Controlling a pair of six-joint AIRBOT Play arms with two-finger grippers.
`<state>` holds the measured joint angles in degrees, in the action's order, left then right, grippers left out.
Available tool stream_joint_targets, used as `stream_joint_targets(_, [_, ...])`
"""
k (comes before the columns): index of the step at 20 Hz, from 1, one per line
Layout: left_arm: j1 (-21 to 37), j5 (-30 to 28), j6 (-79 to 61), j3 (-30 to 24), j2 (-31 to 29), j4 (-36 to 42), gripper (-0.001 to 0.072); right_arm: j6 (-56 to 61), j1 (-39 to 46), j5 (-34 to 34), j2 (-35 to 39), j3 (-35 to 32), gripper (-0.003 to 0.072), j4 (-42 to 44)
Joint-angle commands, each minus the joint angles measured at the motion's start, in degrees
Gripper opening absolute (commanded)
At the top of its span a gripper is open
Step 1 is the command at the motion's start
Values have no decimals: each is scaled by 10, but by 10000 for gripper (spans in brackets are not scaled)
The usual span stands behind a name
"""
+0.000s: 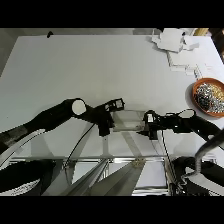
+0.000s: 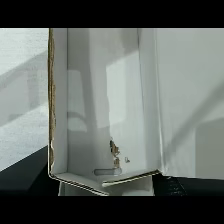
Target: Fold the box and place the chain.
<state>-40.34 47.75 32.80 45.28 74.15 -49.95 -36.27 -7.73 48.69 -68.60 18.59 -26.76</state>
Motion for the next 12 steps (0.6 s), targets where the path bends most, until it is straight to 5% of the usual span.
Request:
stream_joint_targets(1, [36, 47, 207, 0, -69, -66, 4, 0, 0, 0, 0, 0, 414, 0])
stream_joint_targets(7, [152, 113, 449, -2, -149, -129, 3, 0, 0, 0, 0, 0, 414, 0])
stream_joint_targets(12, [177, 71, 471, -88, -127, -46, 3, 0, 0, 0, 0, 0, 414, 0])
